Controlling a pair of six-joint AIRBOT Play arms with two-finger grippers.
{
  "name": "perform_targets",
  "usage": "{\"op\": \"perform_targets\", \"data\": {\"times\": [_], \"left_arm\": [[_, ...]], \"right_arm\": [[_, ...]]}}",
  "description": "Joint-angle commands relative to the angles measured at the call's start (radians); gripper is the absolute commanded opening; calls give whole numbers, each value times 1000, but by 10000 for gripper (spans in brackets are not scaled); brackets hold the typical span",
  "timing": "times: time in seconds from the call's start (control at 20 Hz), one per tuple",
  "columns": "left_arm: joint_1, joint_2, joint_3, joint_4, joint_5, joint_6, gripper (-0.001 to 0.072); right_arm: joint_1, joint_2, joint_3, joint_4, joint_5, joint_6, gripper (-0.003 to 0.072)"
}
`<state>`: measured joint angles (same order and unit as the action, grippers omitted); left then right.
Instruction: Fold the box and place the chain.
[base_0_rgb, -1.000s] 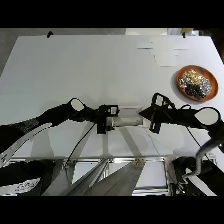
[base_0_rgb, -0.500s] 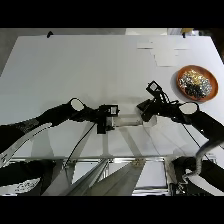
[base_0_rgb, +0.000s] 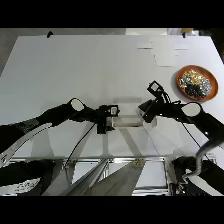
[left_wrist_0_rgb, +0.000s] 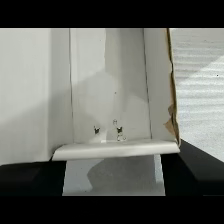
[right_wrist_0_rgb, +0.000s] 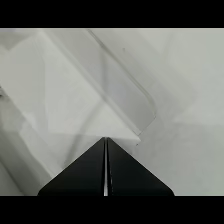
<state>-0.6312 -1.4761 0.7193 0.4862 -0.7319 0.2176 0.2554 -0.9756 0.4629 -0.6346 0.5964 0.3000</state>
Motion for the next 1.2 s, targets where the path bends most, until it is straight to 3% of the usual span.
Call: {"op": "perform_targets", "data": {"times": [0.0, 0.25, 0.4, 0.5, 0.65, 0.85, 0.9, 0.95, 1.0, 1.15], "left_arm": [[0, 0, 0, 0, 1, -1, 209], [0, 0, 0, 0, 2, -1, 209], [0, 0, 0, 0, 1, -1, 209], [0, 0, 0, 0, 2, -1, 209], [0, 0, 0, 0, 1, -1, 209], [0, 0, 0, 0, 2, -1, 209], [0, 0, 0, 0, 2, -1, 209], [0, 0, 0, 0, 2, -1, 209], [0, 0, 0, 0, 1, -1, 209], [0, 0, 0, 0, 2, -1, 209]], "right_arm": [[-4, 130, 6, -155, 47, 24, 20], [-59, 170, 3, -478, 220, 31, 19], [-59, 162, -3, -420, 235, -110, 25], [-59, 143, -9, -404, 238, -241, 114], [-59, 76, -9, -398, 253, -275, 123], [-59, -5, -9, -312, 286, -475, 123], [-59, -23, -9, -282, 286, -500, 147], [-59, -37, -9, -261, 283, -520, 270], [-59, -47, -9, -243, 281, -536, 305], [-59, -63, -9, -240, 275, -545, 170]]}}
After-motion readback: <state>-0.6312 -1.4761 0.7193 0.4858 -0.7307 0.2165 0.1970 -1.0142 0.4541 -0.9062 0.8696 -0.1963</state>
